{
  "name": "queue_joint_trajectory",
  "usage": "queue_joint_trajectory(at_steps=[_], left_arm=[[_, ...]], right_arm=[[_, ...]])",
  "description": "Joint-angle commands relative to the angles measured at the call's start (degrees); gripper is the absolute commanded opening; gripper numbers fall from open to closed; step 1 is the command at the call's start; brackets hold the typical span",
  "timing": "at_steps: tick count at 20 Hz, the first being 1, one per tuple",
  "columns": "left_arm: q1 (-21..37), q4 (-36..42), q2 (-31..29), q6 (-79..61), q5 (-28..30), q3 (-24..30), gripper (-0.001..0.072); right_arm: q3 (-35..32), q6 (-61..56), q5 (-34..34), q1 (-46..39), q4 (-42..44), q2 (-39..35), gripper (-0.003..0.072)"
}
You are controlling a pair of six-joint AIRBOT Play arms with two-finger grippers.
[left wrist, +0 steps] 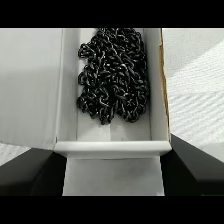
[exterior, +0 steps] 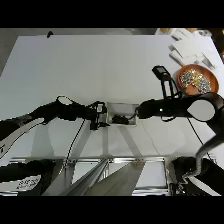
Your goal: Fold the box and place the chain.
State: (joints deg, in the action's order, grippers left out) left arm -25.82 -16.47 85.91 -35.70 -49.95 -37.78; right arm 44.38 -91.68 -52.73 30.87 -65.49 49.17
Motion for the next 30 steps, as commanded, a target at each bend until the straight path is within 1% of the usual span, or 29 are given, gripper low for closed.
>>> queue_joint_trajectory(at_steps=[1, 6, 9, 10, 11, 13, 14, 16, 18, 19, 20, 21, 23, 26, 27, 28, 29, 30], left_arm=[[0.02, -0.02, -0.02, -0.02, 0.00, 0.00, 0.0070], [0.02, -0.02, -0.02, -0.02, 0.00, 0.00, 0.0070], [0.02, -0.02, -0.02, -0.02, 0.00, 0.00, 0.0070], [0.02, -0.02, -0.02, -0.02, 0.00, 0.00, 0.0070], [0.02, 0.00, -0.02, -0.02, 0.00, 0.00, 0.0070], [0.02, -0.02, -0.02, -0.02, 0.00, 0.00, 0.0070], [0.02, -0.02, -0.02, -0.02, 0.00, 0.00, 0.0070], [0.02, -0.02, -0.02, -0.02, 0.00, 0.00, 0.0070], [0.02, -0.02, -0.02, -0.02, 0.00, 0.00, 0.0070], [0.02, -0.02, -0.02, -0.02, 0.02, 0.00, 0.0070], [0.02, -0.02, -0.02, -0.02, 0.00, 0.00, 0.0070], [0.02, -0.02, -0.02, -0.02, 0.02, 0.00, 0.0070], [0.02, -0.02, -0.02, -0.02, 0.00, 0.00, 0.0070], [0.02, -0.02, -0.02, -0.02, 0.00, 0.00, 0.0070], [0.02, -0.02, -0.02, -0.02, 0.00, 0.00, 0.0070], [0.02, -0.02, -0.02, -0.02, 0.00, 0.00, 0.0070], [0.02, -0.02, -0.02, -0.02, 0.00, 0.00, 0.0070], [0.02, -0.02, -0.02, -0.02, 0.00, 0.00, 0.0070]], right_arm=[[0.07, -0.37, 6.99, 6.88, 5.60, 0.33, 0.0017], [0.07, -1.44, 11.61, 11.08, 7.89, 4.44, 0.0017], [0.07, -1.42, 12.04, 11.67, 7.91, 7.72, 0.0019], [0.07, -1.27, 12.26, 11.65, 7.69, 8.85, 0.0036], [0.07, -1.22, 13.05, 11.61, 7.45, 9.62, 0.0096], [0.28, -0.46, 15.39, 11.47, 7.45, 9.88, 0.0190], [1.01, 0.24, 15.21, 10.64, 7.74, 9.88, 0.0193], [3.69, 0.76, 13.31, 6.36, 7.67, 9.88, 0.0193], [6.64, 2.12, 11.56, -0.24, 7.65, 9.88, 0.0187], [7.69, 2.93, 11.21, -3.87, 7.13, 9.88, 0.0169], [8.02, 3.72, 11.21, -7.15, 6.69, 9.88, 0.0140], [8.00, 3.78, 10.93, -10.67, 5.27, 10.08, 0.0010], [8.00, 3.45, 8.33, -15.85, -1.92, 11.74, 0.0017], [7.74, 0.35, 1.16, -19.80, -13.46, 16.44, 0.0017], [7.74, -0.04, -0.48, -20.20, -16.06, 18.36, 0.0025], [7.74, -0.04, -1.29, -20.24, -17.49, 20.26, 0.0110], [7.74, -0.07, -1.46, -20.22, -17.90, 21.86, 0.0181], [7.74, -1.05, -1.49, -20.22, -17.92, 23.43, 0.0204]])
